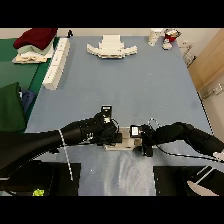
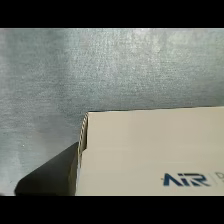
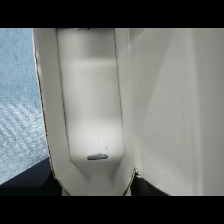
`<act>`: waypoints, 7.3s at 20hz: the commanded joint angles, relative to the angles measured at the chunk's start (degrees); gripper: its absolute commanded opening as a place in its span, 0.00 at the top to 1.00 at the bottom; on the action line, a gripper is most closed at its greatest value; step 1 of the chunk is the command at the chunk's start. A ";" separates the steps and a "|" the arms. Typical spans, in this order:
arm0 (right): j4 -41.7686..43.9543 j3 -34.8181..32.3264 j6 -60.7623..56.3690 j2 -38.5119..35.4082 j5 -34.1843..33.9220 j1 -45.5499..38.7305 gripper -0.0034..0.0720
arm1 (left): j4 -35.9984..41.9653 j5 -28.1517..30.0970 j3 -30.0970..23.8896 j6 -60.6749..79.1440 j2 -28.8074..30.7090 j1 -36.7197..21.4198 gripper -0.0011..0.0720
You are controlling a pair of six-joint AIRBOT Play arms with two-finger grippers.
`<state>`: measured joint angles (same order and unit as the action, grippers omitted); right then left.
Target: Fold the box.
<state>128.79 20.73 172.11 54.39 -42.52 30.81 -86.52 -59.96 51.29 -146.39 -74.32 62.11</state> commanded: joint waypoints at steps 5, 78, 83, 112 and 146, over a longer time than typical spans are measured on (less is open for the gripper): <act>0.00 0.02 0.00 0.04 0.02 0.00 0.33 | -0.11 -0.02 0.11 -0.50 -0.37 0.09 0.97; 0.00 0.02 0.00 0.04 0.02 0.00 0.33 | 64.52 24.46 -32.24 159.21 18.69 -26.73 0.04; 0.00 0.02 0.00 0.04 0.02 0.00 0.33 | 64.43 24.98 -32.24 159.25 16.09 -26.71 0.04; 0.00 0.02 0.00 0.04 0.02 0.00 0.33 | 63.36 28.06 -31.65 160.74 14.99 -23.50 0.38; -28.74 2.43 -43.93 -16.06 -14.93 0.00 0.00 | 63.36 28.04 -31.65 160.74 14.99 -23.52 0.38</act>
<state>111.92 21.69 149.29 42.89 -50.33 30.83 -23.14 -31.97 19.57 14.35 -59.29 38.57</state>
